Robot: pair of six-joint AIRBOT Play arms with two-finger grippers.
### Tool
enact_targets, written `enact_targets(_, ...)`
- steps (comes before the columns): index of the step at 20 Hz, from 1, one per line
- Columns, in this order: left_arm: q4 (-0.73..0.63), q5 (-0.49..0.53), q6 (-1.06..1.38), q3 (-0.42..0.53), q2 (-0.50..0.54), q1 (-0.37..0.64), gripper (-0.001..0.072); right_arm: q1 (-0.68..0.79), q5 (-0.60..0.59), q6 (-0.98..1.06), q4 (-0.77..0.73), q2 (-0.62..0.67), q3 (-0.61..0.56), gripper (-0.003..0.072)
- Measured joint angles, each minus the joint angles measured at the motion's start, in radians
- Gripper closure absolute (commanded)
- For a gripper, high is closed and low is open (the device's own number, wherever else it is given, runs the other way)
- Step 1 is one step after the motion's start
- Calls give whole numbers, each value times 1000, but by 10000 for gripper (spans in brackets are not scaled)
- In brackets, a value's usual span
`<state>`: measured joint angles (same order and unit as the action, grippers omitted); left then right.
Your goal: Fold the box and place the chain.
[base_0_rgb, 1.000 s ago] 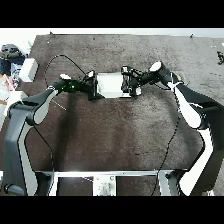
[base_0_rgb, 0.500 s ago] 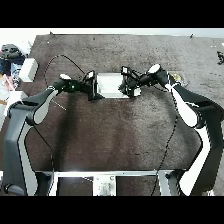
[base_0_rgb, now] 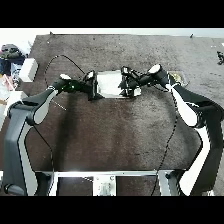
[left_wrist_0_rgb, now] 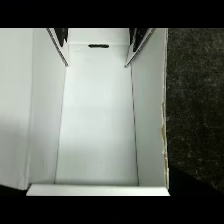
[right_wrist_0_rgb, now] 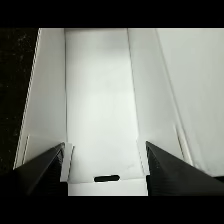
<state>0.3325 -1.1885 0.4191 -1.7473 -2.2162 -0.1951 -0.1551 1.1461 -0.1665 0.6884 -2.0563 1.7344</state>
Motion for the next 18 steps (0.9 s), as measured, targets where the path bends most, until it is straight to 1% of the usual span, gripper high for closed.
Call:
enact_targets(1, 0, 0, 0, 0, 0, 0, 357, 3, -1, 7, 0, 0, 0, 213)
enact_targets(2, 0, 2, -1, 0, 0, 0, 357, 8, -2, 16, 0, 0, 0, 333)
enact_targets(3, -1, 1, -1, 0, -1, 0, 357, 14, 1, 22, 1, 2, 0, 528)
enact_targets(5, -3, -1, -1, 0, 0, 0, 357, 31, 14, 55, 8, 10, 1, 670)
enact_targets(7, -3, -1, -1, 0, 0, -1, 357, 47, 36, 122, 32, 27, 2, 671)
enact_targets(10, -2, -1, -1, 0, 0, -1, 357, 80, 58, 296, 98, 69, 2, 671)
enact_targets(14, 0, -1, -1, 0, -1, -1, 357, 140, 77, 638, 141, 133, 2, 671)
enact_targets(18, 0, 0, 0, 0, 0, -1, 357, 217, 77, 954, 161, 145, -12, 671)
